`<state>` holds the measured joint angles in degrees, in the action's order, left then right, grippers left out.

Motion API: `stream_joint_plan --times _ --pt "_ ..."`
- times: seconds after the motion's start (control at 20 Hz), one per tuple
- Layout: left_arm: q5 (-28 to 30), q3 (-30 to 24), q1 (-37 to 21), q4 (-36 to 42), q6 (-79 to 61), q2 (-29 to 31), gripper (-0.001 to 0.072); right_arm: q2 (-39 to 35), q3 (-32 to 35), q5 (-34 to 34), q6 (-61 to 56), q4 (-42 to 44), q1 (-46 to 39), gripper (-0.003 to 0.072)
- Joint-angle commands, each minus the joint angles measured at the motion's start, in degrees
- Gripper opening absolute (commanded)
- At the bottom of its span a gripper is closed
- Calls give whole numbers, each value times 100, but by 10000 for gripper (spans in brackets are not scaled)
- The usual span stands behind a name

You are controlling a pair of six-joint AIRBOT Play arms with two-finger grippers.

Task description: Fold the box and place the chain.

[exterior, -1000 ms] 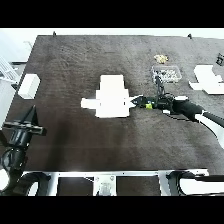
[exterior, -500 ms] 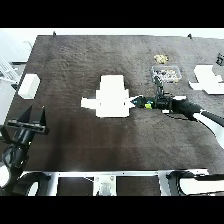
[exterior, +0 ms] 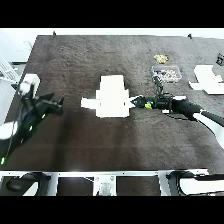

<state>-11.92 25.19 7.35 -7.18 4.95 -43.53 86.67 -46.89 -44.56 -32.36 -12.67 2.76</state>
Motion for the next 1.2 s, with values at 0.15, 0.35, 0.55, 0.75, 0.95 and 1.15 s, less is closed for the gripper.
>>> stream_joint_plan --times 0.15,0.35,0.55,0.75,0.95,1.15 --pt "-2815 3023 0 -407 699 -3753 464 2 -4 0 7 2 2 7" --pt "-4461 5073 0 -2094 2667 -5423 464 2 -4 0 9 0 2 7" --pt "-5757 6708 0 -2767 3482 -6432 464 2 -4 0 11 0 2 8" --pt "-6717 7984 0 -3141 4170 -7348 465 2 -4 0 11 0 2 8" --pt "-6594 8303 0 -3147 4275 -7674 465 2 -4 -2 11 2 2 8" --pt "-6428 8303 0 -3134 4260 -7836 464 2 -4 -2 9 2 2 8"
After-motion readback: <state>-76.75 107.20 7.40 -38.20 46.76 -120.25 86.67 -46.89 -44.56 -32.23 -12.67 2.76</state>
